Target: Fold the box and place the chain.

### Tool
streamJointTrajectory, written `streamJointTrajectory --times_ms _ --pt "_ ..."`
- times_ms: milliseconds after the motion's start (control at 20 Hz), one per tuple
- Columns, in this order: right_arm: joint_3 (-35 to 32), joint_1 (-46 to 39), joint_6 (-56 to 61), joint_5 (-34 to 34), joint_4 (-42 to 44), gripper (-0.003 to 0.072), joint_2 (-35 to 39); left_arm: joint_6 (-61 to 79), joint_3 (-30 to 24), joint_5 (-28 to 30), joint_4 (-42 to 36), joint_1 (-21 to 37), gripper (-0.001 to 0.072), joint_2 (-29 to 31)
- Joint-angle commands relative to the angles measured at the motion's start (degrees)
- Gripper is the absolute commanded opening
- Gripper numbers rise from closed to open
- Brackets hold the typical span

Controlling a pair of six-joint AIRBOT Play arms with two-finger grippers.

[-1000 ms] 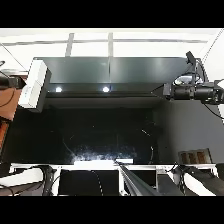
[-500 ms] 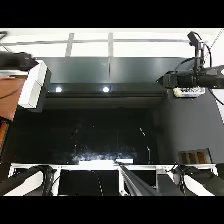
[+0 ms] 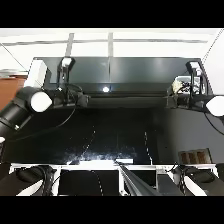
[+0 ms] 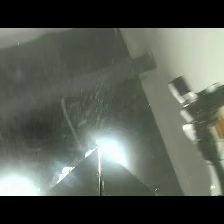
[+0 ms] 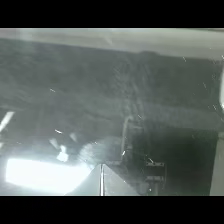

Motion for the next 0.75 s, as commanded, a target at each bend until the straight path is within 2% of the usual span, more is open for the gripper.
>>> streamJointTrajectory --times_ms 0,200,400,700 --pt "-4.61 0.24 2.1 -2.21 -2.27 0.002 1.49 -3.78 -6.38 2.8 2.62 -2.29 0.0027 0.79" --pt "-4.61 0.24 2.1 -2.23 -2.27 0.0019 1.49 -4.33 -6.14 6.01 2.54 -2.21 0.0027 0.94" --pt "-4.61 0.24 2.1 -2.23 -2.25 0.002 1.49 -4.31 -6.32 4.15 2.38 -0.79 0.0028 3.15" --pt "-4.61 0.24 2.1 -2.23 -2.27 0.002 1.49 -4.26 -6.34 4.28 1.99 2.73 0.0028 6.12"
